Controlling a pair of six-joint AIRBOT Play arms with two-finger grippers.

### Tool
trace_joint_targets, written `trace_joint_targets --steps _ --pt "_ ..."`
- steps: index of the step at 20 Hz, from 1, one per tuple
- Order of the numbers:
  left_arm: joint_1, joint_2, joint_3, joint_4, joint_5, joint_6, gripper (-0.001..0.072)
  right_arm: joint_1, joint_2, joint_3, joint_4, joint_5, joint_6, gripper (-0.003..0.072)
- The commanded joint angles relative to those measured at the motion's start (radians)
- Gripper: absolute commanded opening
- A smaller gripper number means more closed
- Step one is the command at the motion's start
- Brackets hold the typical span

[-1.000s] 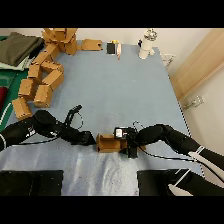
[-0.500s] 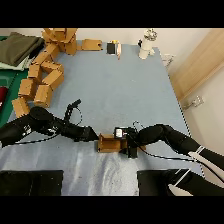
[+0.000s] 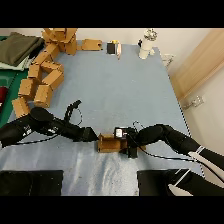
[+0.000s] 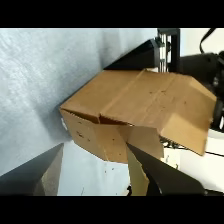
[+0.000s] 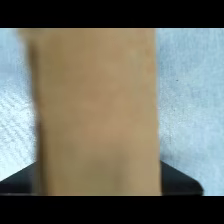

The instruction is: Fold the box.

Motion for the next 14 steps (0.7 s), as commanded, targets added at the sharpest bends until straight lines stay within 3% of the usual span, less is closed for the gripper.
trace_joint_targets --steps 1,5,10,14 --pt "-0.067 0.0 -0.001 0.015 0.072 -0.016 0.0609 0.0 0.001 0.0 0.0 0.0 0.0 0.0507" --pt "-0.156 0.0 0.0 0.003 0.154 -0.016 0.0609 0.0 0.001 0.0 0.0 0.0 0.0 0.0507" --pt "-0.152 0.001 -0.001 0.034 0.152 -0.042 0.0609 0.0 0.001 0.0 0.0 0.0 0.0 0.0507" --pt "-0.109 0.001 0.0 0.164 0.159 -0.146 0.0609 0.0 0.001 0.0 0.0 0.0 0.0 0.0506"
